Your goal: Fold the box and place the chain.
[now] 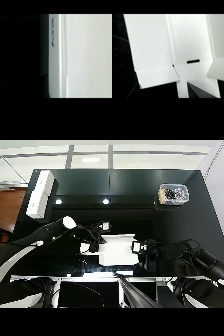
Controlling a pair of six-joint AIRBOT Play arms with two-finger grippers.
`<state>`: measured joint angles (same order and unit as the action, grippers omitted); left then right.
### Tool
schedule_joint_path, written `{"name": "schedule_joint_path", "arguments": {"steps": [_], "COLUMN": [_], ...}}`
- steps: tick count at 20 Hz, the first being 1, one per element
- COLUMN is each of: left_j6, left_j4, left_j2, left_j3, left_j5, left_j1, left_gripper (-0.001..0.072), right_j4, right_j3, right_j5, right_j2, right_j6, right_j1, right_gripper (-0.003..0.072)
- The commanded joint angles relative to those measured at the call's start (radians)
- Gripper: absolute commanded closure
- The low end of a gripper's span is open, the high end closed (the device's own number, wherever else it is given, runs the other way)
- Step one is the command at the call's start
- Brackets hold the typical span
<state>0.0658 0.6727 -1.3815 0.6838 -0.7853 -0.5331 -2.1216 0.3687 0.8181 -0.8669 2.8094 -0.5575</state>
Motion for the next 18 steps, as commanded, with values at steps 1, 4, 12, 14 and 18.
{"name": "schedule_joint_path", "arguments": {"steps": [1,4,12,14,18], "left_j6": [0.001,0.001,0.001,0.001,0.001], "left_j4": [0.0,0.0,0.0,0.0,0.0], "left_j2": [0.0,0.0,0.0,0.0,0.0], "left_j3": [-0.001,-0.001,-0.001,-0.001,-0.001], "left_j5": [0.0,0.0,0.0,0.0,0.0], "left_j1": [-0.001,-0.001,-0.001,-0.001,-0.001], "left_gripper": [0.0682,0.0682,0.0681,0.0681,0.0681], "right_j4": [-0.018,-0.019,0.002,0.074,0.186], "right_j3": [0.0,0.0,0.016,0.045,0.105], "right_j5": [-0.005,-0.029,-0.209,-0.204,-0.188], "right_j2": [-0.016,-0.016,-0.023,-0.023,-0.015], "right_j6": [0.102,0.101,-0.065,-0.152,-0.259], "right_j1": [-0.042,-0.086,-0.142,-0.142,-0.13], "right_gripper": [-0.0014,-0.0014,-0.0013,-0.0014,-0.0014]}}
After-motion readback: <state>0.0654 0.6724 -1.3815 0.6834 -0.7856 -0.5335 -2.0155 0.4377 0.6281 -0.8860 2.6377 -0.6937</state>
